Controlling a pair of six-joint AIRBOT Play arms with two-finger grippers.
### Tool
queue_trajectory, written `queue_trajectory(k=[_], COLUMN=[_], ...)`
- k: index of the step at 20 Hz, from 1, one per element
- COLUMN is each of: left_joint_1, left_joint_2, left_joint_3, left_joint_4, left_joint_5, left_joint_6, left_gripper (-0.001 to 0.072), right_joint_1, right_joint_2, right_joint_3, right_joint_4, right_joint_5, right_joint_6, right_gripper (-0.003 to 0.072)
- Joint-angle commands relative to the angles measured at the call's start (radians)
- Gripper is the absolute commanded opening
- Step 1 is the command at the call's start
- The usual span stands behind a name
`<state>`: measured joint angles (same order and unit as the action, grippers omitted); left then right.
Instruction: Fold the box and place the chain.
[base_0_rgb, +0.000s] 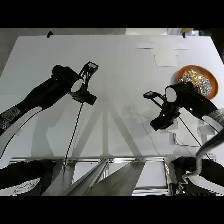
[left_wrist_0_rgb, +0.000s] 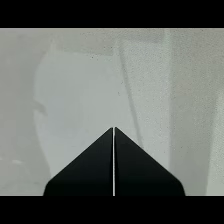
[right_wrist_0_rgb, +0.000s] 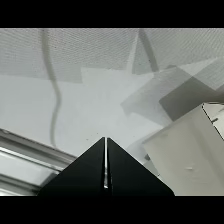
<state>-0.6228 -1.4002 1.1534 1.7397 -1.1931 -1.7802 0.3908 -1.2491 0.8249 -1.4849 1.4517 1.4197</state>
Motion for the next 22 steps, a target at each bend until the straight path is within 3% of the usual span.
queue_trajectory(k=[1,5,9,13,14,15,16,19,22], left_joint_1=[-0.001,-0.001,-0.001,-0.001,-0.001,-0.001,-0.001,-0.001,-0.001], left_joint_2=[0.000,0.000,0.000,0.000,0.000,0.000,0.000,0.000,0.000], left_joint_3=[0.000,0.000,0.000,0.000,0.000,0.000,0.000,0.000,0.000], left_joint_4=[0.000,0.000,0.000,0.000,0.000,0.000,0.000,0.000,0.000], left_joint_5=[0.000,0.000,0.000,0.000,0.000,0.000,0.000,0.000,0.000], left_joint_6=[0.000,0.000,0.000,0.000,0.000,0.000,0.000,0.000,0.000], left_gripper=[0.0011,0.0011,0.0011,0.0011,0.0011,0.0011,0.0011,0.0011,0.0011], right_joint_1=[0.001,0.000,-0.050,-0.254,-0.328,-0.399,-0.475,-0.638,-0.688], right_joint_2=[0.000,0.001,0.076,0.186,0.200,0.204,0.202,0.183,0.134], right_joint_3=[0.000,0.008,0.072,0.096,0.096,0.095,0.095,0.085,0.054], right_joint_4=[0.004,0.020,-0.109,-0.334,-0.372,-0.382,-0.383,-0.373,-0.386], right_joint_5=[-0.011,-0.064,-0.060,-0.055,-0.054,-0.049,-0.039,-0.025,0.011], right_joint_6=[-0.007,0.023,0.075,0.101,0.101,0.098,0.098,0.098,0.090], right_gripper=[0.0022,0.0021,0.0021,0.0023,0.0145,0.0406,0.0522,0.0521,0.0520])
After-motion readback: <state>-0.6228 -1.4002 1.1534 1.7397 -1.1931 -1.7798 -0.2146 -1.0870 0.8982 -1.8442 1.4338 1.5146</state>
